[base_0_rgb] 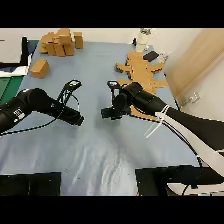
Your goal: Fold the box.
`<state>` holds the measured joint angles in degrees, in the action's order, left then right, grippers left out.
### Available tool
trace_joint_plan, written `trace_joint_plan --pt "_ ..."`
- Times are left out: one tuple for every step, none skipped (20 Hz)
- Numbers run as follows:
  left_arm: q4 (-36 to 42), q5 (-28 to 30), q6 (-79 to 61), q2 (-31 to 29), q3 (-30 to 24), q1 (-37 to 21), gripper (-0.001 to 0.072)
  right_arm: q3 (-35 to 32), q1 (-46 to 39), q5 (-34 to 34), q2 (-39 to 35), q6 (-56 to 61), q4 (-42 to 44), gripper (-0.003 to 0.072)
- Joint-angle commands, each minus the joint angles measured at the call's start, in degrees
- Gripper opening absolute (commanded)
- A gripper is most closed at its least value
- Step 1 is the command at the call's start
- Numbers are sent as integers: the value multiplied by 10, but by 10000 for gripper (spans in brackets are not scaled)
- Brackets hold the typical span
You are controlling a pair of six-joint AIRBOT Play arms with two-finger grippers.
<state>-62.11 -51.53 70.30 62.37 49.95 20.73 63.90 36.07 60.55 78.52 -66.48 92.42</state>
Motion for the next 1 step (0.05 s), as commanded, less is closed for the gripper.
trace_joint_plan --pt "0 0 0 0 0 0 18 1 0 0 0 0 0 3"
